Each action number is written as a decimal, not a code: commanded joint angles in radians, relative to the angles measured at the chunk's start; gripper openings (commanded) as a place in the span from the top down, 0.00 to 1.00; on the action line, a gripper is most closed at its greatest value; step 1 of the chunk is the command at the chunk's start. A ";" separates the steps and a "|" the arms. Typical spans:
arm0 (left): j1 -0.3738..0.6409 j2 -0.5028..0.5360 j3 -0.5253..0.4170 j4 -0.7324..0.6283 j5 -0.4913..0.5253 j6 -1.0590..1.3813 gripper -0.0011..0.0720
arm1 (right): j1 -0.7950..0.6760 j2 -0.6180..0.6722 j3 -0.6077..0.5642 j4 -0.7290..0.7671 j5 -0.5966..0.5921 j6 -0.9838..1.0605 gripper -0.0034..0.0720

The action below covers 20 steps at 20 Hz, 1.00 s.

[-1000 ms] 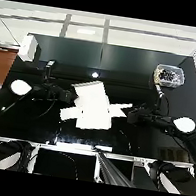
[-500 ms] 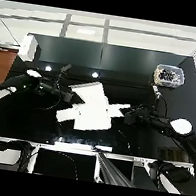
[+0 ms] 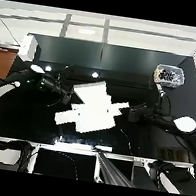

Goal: Fold the box and place the chain.

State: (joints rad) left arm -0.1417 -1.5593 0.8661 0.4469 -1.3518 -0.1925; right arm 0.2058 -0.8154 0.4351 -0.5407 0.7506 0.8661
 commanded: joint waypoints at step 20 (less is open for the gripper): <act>-0.315 0.163 -0.139 0.069 0.533 0.429 0.95 | 0.165 -0.040 0.134 -0.395 0.167 -0.540 0.12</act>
State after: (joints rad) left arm -0.4534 -1.3754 0.7353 0.5144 -0.8494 0.2268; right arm 0.3244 -0.8417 0.6167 -0.9455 0.9417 0.3668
